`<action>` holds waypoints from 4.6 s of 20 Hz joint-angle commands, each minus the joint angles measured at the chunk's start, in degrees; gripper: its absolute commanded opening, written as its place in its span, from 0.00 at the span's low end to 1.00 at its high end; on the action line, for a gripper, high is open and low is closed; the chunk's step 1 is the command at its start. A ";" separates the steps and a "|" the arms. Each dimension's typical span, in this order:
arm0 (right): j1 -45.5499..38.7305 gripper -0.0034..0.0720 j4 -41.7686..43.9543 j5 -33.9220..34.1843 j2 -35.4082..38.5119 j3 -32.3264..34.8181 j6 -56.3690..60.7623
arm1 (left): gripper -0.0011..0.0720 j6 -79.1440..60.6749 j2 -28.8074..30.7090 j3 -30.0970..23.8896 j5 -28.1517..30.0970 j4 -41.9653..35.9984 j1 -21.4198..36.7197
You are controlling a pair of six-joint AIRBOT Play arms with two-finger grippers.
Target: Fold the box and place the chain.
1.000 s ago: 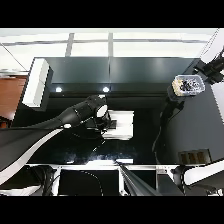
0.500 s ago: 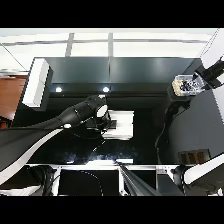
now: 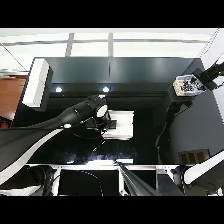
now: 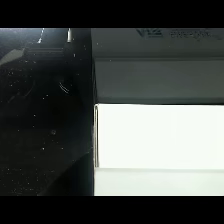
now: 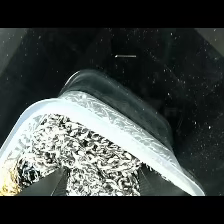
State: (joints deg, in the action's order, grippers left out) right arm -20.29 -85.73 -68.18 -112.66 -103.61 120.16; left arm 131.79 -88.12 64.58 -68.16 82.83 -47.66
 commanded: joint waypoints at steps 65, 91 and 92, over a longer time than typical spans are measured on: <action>43.47 0.05 44.96 0.00 58.51 42.05 -38.95 | 0.05 -0.02 0.00 0.02 -1.11 0.22 0.02; 44.13 0.60 38.01 9.16 56.06 59.01 -42.14 | 0.05 -0.02 0.00 0.02 -1.16 0.22 0.02; 41.13 0.60 36.44 6.43 56.89 58.97 -44.76 | 0.05 -0.02 0.00 0.02 -1.18 0.22 0.02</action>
State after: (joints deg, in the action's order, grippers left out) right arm 25.10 -47.53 -56.40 -56.47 -44.69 80.60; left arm 131.76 -88.12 64.55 -69.28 83.05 -47.66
